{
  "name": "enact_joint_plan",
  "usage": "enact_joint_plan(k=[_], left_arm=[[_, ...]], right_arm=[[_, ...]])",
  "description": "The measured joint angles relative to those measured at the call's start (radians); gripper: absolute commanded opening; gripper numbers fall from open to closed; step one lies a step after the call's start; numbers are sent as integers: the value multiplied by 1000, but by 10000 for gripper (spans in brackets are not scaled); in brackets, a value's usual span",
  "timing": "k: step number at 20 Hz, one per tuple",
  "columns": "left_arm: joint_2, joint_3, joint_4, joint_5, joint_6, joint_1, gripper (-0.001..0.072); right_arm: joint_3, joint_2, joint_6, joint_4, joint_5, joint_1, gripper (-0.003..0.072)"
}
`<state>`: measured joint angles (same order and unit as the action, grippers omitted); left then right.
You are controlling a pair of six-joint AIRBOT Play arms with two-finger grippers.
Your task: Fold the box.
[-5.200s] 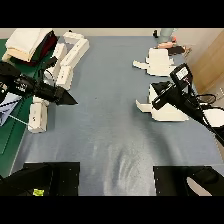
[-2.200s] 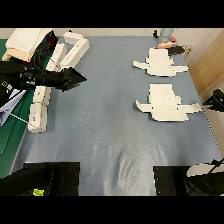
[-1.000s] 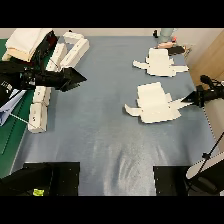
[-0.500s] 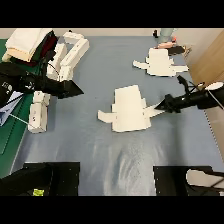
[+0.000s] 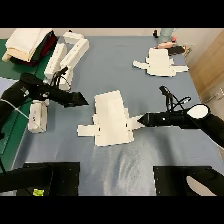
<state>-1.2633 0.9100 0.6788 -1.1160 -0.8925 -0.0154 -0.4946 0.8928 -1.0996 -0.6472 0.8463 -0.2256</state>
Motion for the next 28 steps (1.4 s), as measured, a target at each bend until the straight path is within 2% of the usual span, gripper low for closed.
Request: enact_joint_plan(k=[5, 8, 10, 11, 15, 17, 28], left_arm=[[-158, 17, -87, 39, 98, -79, 695], [-252, 59, -151, 16, 174, -127, 693], [-297, 88, -198, -18, 224, -156, 503], [-311, 97, -213, -43, 249, -168, 478], [-340, 117, -235, -166, 320, -179, 470], [-344, 120, -236, -213, 335, -165, 331], [-349, 124, -237, -320, 369, -105, 332]], right_arm=[[13, -32, -28, -9, -33, -68, 2], [15, -37, -34, -11, -34, -80, 2], [15, -39, -35, -12, -33, -84, 2], [15, -39, -35, -13, -31, -85, 2], [16, -39, -37, -27, -23, -87, 2], [16, -39, -37, -34, -19, -87, 2], [16, -39, -61, -73, -16, -87, 2]])
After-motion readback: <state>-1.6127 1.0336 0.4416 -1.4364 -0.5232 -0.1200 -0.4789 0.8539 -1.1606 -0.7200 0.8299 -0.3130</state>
